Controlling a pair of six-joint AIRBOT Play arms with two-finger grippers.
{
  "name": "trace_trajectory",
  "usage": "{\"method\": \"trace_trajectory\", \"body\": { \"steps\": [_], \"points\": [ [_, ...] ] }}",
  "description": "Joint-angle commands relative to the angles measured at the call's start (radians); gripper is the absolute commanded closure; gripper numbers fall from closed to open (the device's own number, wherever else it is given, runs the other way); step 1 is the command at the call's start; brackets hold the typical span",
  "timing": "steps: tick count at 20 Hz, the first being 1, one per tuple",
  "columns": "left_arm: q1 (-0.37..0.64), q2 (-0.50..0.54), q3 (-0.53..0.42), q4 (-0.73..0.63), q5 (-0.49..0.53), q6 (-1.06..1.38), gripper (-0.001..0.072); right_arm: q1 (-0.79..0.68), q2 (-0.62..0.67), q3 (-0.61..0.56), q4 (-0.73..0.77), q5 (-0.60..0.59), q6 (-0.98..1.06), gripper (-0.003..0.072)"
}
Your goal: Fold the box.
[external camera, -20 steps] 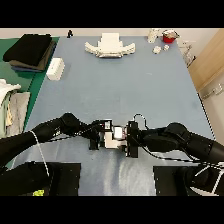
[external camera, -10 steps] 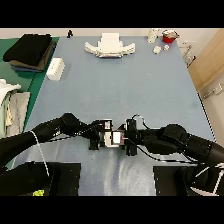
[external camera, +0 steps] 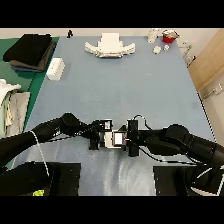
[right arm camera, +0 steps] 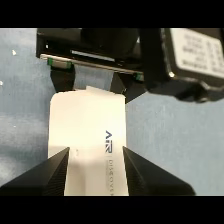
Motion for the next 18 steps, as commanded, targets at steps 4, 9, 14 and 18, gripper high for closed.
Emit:
{"method": "trace_trajectory", "body": {
  "steps": [4,9,14,18],
  "points": [
    [0.0,0.0,0.001,0.0,0.0,0.0,0.0211,0.063,0.042,-0.049,-0.196,0.038,0.206,0.0184],
    [0.0,0.0,0.001,0.0,0.0,0.0,0.0211,0.196,0.041,-0.05,-0.69,0.004,0.725,0.0244],
    [0.001,0.0,0.001,0.0,0.0,0.0,0.0212,0.213,0.042,-0.051,-0.686,0.003,0.734,0.032],
    [0.001,0.0,0.001,0.0,0.0,0.0,0.0211,0.213,0.05,-0.048,-0.686,0.003,0.734,0.0321]
  ]
}}
